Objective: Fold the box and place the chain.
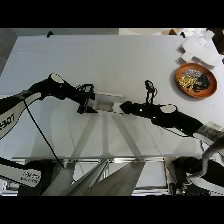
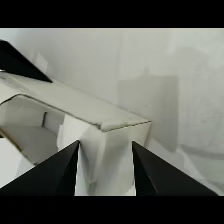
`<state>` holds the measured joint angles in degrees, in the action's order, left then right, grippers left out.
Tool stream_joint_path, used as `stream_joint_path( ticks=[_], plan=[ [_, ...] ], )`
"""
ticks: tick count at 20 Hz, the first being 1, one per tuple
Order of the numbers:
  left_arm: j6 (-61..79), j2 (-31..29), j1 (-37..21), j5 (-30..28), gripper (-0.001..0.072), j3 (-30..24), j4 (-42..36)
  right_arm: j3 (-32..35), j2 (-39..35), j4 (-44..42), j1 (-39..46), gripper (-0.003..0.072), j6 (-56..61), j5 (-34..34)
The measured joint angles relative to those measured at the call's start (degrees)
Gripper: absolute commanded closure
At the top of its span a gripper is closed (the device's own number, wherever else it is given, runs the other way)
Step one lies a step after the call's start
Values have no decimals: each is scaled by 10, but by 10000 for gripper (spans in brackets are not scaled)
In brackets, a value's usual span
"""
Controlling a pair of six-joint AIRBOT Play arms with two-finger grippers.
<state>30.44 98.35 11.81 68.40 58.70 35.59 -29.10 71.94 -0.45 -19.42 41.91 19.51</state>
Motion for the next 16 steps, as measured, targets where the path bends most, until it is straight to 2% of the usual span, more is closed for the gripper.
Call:
stream_joint_path(
  ticks=[3,4,5,6,12,16],
  plan=[
    [0,0,0,0,501,0,0,0,0,0,-4,309,-2,-15],
    [0,0,0,0,501,0,0,0,0,0,-5,262,-3,-16],
    [0,0,0,0,501,0,0,-1,0,0,-5,128,-3,-18],
    [0,0,0,0,501,0,0,-2,0,2,-5,73,-4,-19],
    [0,0,0,0,501,0,0,-23,0,31,-6,73,-4,4],
    [0,0,0,0,501,0,0,-41,0,104,-6,73,46,15]
  ],
)
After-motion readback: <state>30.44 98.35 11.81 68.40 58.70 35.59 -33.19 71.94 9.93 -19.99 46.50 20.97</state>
